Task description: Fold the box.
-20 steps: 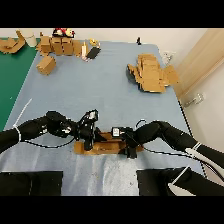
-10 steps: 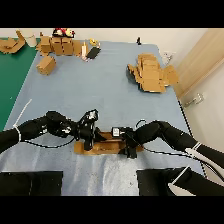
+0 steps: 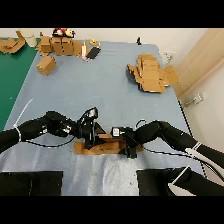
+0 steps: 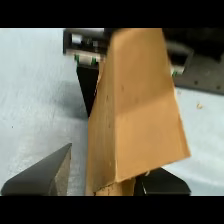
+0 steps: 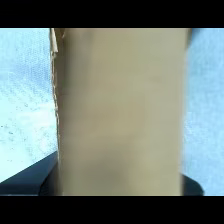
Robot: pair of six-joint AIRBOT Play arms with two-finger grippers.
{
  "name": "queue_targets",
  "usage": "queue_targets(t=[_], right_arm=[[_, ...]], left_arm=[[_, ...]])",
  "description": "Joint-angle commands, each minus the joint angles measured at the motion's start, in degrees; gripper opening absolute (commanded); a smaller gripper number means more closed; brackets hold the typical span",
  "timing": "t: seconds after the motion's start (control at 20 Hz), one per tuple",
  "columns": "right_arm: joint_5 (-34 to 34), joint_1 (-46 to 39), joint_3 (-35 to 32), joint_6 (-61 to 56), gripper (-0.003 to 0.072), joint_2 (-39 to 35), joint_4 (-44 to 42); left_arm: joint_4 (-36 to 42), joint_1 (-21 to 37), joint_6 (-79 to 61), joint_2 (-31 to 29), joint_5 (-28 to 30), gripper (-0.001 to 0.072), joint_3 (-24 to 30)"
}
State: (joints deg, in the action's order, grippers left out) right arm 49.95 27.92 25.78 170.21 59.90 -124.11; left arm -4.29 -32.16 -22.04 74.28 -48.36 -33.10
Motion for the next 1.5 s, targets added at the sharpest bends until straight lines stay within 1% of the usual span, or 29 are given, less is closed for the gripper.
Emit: queue_targets(t=[0.0,0.05,0.15,0.25,0.35,0.4,0.45,0.5,0.55,0.6,0.65,0.7,0.75,0.8,0.85,1.0,1.1,1.2,1.35,1.45], right_arm=[[0.1,0.1,0.0,0.0,0.0504,0.0,0.0],[0.1,0.1,0.0,0.0,0.0504,0.0,0.0],[0.1,0.1,0.0,0.0,0.0505,0.0,0.0],[0.1,0.1,0.0,0.0,0.0505,0.0,0.0],[0.1,0.1,0.0,0.0,0.0505,0.0,0.0],[0.1,0.1,0.0,0.0,0.0505,0.0,0.0],[0.1,0.1,0.0,0.0,0.0504,0.0,0.0],[0.1,0.1,0.0,0.0,0.0505,0.0,0.1],[0.1,0.1,0.0,0.0,0.0504,0.0,0.0],[0.1,0.1,0.0,0.0,0.0505,0.0,0.0],[0.1,0.1,0.0,0.0,0.0504,0.0,0.0],[0.1,0.1,0.0,0.0,0.0504,0.0,0.0],[0.1,0.1,0.0,0.0,0.0504,0.0,0.0],[0.1,0.1,0.0,0.0,0.0505,0.0,0.0],[0.1,0.1,0.0,0.0,0.0505,0.0,0.0],[0.1,0.1,0.0,0.0,0.0505,0.0,0.0],[0.1,0.1,0.0,0.0,0.0504,0.0,0.0],[0.1,0.1,0.0,0.0,0.0504,0.0,0.0],[0.1,0.1,0.0,0.0,0.0505,0.0,0.1],[0.1,0.1,0.0,0.0,0.0505,0.0,0.1]], left_arm=[[0.4,0.2,4.2,-0.3,0.4,0.0448,0.0],[0.0,0.5,4.9,-0.9,0.4,0.0448,0.0],[-2.8,1.1,9.0,-3.3,1.5,0.0556,0.0],[-10.9,3.0,18.2,-7.5,1.9,0.0557,0.0],[-21.3,5.4,30.5,-12.3,1.8,0.0555,0.0],[-25.5,6.3,37.7,-14.6,1.1,0.0516,0.0],[-28.5,6.5,45.4,-16.5,-0.9,0.0342,0.0],[-30.7,6.4,50.0,-17.8,-4.1,0.0068,0.0],[-33.3,6.3,50.5,-18.7,-8.2,0.0012,0.0],[-36.7,6.3,53.2,-19.0,-11.5,0.0011,0.0],[-39.5,6.3,60.0,-19.0,-13.2,0.0011,0.0],[-40.1,6.3,68.0,-18.8,-14.6,0.0011,0.0],[-38.4,5.7,70.4,-18.8,-15.8,0.0011,0.0],[-34.7,4.5,70.2,-18.6,-16.1,0.0011,0.0],[-29.6,2.8,68.8,-18.4,-15.3,0.0011,0.0],[-16.8,-1.3,67.2,-16.4,-6.9,0.0011,0.0],[-10.6,-1.4,63.0,-14.0,-4.9,0.0011,0.0],[-8.5,-1.4,62.0,-11.6,-0.3,0.0011,0.0],[-6.7,-1.4,62.0,-10.4,8.0,0.0011,0.0],[-5.4,-1.4,61.9,-10.4,10.8,0.0011,0.0]])
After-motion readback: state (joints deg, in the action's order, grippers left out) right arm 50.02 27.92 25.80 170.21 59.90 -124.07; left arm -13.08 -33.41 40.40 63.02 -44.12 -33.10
